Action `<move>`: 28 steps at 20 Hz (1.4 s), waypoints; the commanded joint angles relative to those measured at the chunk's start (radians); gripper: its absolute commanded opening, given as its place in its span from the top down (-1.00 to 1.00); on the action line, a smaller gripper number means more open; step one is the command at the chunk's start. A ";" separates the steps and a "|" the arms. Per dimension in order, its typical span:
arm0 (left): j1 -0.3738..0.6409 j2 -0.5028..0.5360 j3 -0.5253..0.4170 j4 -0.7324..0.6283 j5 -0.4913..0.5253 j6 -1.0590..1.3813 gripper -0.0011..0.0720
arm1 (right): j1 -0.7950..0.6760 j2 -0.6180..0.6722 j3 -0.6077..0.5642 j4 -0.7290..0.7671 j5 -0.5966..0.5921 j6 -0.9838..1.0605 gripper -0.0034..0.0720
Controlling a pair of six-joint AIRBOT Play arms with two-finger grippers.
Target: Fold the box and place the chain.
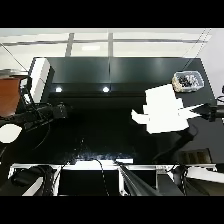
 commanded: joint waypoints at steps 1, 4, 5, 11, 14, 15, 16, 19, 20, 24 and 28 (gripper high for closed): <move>-0.026 -0.016 0.000 -0.069 -0.068 0.034 -0.90 | 0.151 0.251 -0.193 0.095 -0.169 0.007 0.86; -0.052 -0.060 0.000 -0.227 -0.060 0.122 -0.90 | 0.343 0.465 -0.327 0.124 -0.267 0.093 0.86; -0.063 -0.082 0.000 -0.282 -0.050 0.178 -0.90 | 0.412 0.530 -0.366 0.135 -0.316 0.137 0.86; -0.042 -0.251 0.000 -0.454 -0.021 0.342 -0.90 | 0.825 0.747 -0.528 0.092 -0.648 0.237 0.86; 0.003 -0.333 0.017 -0.509 -0.060 0.489 -0.90 | 1.033 0.752 -0.600 0.027 -0.855 0.235 0.86; 0.025 -0.363 0.029 -0.552 -0.101 0.563 -0.90 | 1.094 0.752 -0.623 0.019 -0.939 0.235 0.86; 0.042 -0.392 0.039 -0.597 -0.143 0.643 -0.90 | 1.139 0.752 -0.642 0.021 -1.005 0.238 0.86; 0.074 -0.481 0.051 -0.690 -0.211 0.821 -0.90 | 1.194 0.752 -0.660 0.026 -1.054 0.252 0.86; 0.075 -0.509 0.053 -0.711 -0.209 0.865 -0.90 | 1.194 0.752 -0.660 0.024 -1.045 0.261 0.86; 0.073 -0.686 0.154 -0.769 -0.263 0.999 -0.90 | 1.194 0.752 -0.660 0.024 -1.033 0.285 0.86; 0.047 -0.912 0.331 -0.770 -0.499 1.110 -0.90 | 1.194 0.752 -0.661 0.017 -1.029 0.286 0.86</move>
